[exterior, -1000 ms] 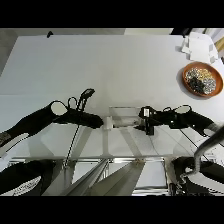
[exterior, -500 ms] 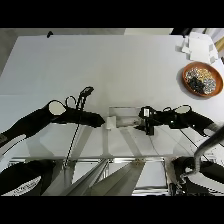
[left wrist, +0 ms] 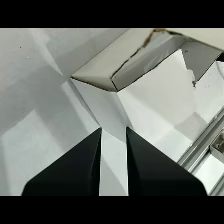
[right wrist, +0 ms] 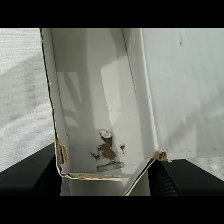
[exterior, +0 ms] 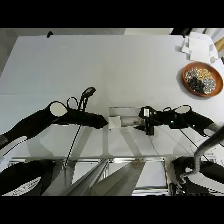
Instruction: Fold the box and place the chain.
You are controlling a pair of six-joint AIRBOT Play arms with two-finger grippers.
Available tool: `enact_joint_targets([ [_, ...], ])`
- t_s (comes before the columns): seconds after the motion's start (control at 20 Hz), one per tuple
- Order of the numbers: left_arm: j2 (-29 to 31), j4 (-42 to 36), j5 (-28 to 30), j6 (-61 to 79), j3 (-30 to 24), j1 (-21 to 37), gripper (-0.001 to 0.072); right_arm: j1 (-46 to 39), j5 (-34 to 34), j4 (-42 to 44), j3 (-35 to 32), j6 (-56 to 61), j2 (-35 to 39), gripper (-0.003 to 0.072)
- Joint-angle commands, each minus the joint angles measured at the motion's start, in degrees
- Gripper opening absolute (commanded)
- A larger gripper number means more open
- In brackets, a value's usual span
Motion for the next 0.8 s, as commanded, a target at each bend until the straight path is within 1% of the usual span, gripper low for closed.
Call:
enact_joint_targets([
  [0.0,0.0,-0.3,0.1,0.0,0.1,-0.1,0.0177,0.0,0.0,0.0,0.0,0.0,0.0,0.0335],
  [0.2,0.0,-0.4,0.1,0.0,0.1,-0.1,0.0177,0.0,0.0,0.0,0.0,0.0,0.0,0.0335],
  [0.45,0.0,-2.5,0.1,0.0,0.1,0.0,0.0179,0.0,0.0,0.0,0.0,0.0,0.0,0.0335],
  [0.5,0.0,-2.8,0.1,0.0,0.1,-0.1,0.0214,0.0,0.0,0.0,0.0,0.0,0.0,0.0335],
  [0.55,0.0,-2.8,0.1,-0.1,0.1,-0.1,0.0281,0.0,0.0,0.0,0.0,0.0,0.0,0.0335],
  [0.6,0.0,-2.8,0.1,-0.3,0.1,-0.1,0.0326,0.0,0.0,0.0,0.0,0.0,0.0,0.0335],
  [0.65,0.0,-2.8,0.1,-0.3,0.1,-0.1,0.0342,0.0,0.0,0.0,0.0,0.0,0.0,0.0335],
  [0.75,0.0,-2.9,0.1,-0.7,0.1,-0.1,0.0342,0.0,0.0,0.0,0.0,0.0,0.0,0.0335],
])
